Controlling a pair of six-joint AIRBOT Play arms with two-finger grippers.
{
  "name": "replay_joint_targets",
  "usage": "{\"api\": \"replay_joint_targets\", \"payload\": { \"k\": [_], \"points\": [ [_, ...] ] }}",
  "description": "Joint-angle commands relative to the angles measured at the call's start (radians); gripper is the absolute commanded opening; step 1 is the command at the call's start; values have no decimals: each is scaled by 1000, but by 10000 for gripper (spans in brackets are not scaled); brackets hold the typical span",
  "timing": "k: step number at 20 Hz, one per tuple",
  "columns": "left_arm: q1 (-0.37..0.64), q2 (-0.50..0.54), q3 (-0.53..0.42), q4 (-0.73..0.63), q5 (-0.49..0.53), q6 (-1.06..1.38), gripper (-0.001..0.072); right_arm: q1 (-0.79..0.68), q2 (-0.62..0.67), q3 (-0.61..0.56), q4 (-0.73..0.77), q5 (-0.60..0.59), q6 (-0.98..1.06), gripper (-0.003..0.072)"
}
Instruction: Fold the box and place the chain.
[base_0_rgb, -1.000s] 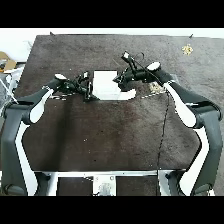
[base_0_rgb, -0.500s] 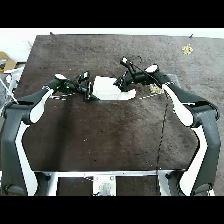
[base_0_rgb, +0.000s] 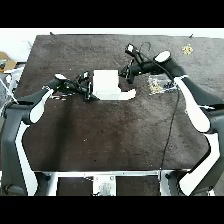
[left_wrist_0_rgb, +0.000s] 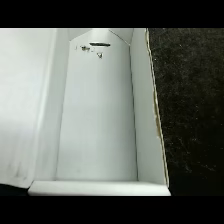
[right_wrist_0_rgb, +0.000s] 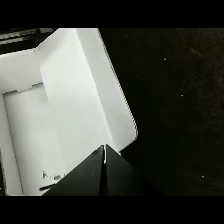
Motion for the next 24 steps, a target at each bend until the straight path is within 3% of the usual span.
{"api": "replay_joint_targets", "payload": {
  "k": [1, 3, 6, 11, 13, 17, 18, 19, 21, 22, 24],
  "points": [
    [0, 1, 1, 0, 0, 0, 275, 2, 95, 0, -224, 121, 88, 55],
    [0, 1, 1, 0, 0, 0, 275, 20, 105, -21, -385, 135, 121, 520],
    [0, 1, 1, 0, 0, 0, 274, 42, 105, -116, -439, 67, 87, 596],
    [0, 1, 1, 0, 0, 0, 275, 52, 49, -196, -227, -18, -126, 556],
    [0, 1, 1, 0, 0, 0, 275, 53, 18, -195, -161, -27, -174, 475],
    [0, 1, 1, 0, 0, 0, 275, 59, -18, -195, -154, -29, -178, 429],
    [0, 1, 1, 0, 0, 0, 275, 61, -18, -195, -152, -29, -177, 347],
    [0, 1, 1, 0, 0, 0, 275, 62, -18, -195, -143, -30, -178, 316],
    [0, 1, 1, 0, 0, 0, 275, 63, -18, -195, -138, -40, -177, 311],
    [0, 1, 1, 0, 0, 0, 275, 64, -18, -195, -130, -39, -177, 220],
    [0, 1, 1, 0, 0, 0, 275, 77, -20, -195, -97, -39, -178, 216]
  ]
}}
